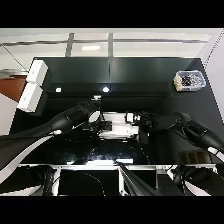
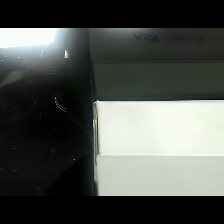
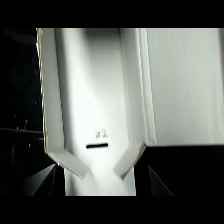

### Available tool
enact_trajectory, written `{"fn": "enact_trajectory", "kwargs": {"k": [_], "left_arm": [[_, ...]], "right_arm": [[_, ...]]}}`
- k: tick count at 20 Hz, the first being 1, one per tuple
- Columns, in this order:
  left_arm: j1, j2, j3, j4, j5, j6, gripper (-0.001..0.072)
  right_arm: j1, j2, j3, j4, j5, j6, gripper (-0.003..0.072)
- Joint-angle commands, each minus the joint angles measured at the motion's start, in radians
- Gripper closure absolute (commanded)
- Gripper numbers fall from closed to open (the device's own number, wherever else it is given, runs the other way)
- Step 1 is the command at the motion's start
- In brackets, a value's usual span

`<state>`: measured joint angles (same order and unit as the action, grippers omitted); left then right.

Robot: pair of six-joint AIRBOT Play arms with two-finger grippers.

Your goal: Fold the box and place the chain.

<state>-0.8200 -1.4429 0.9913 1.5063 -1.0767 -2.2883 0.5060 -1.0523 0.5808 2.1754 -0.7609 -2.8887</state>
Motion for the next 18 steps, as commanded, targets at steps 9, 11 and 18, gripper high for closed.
{"fn": "enact_trajectory", "kwargs": {"k": [9,11,18], "left_arm": [[-0.002,-0.001,-0.001,0.003,0.001,-0.001,0.0684],[-0.002,-0.001,-0.001,0.003,0.001,-0.001,0.0684],[-0.002,-0.001,-0.001,0.003,0.001,-0.001,0.0684]], "right_arm": [[0.010,-0.047,-0.002,0.024,0.024,-0.100,0.0222],[0.010,-0.048,-0.002,0.032,0.016,-0.100,0.0402],[0.028,-0.057,-0.002,0.090,0.020,-0.072,0.0492]]}}
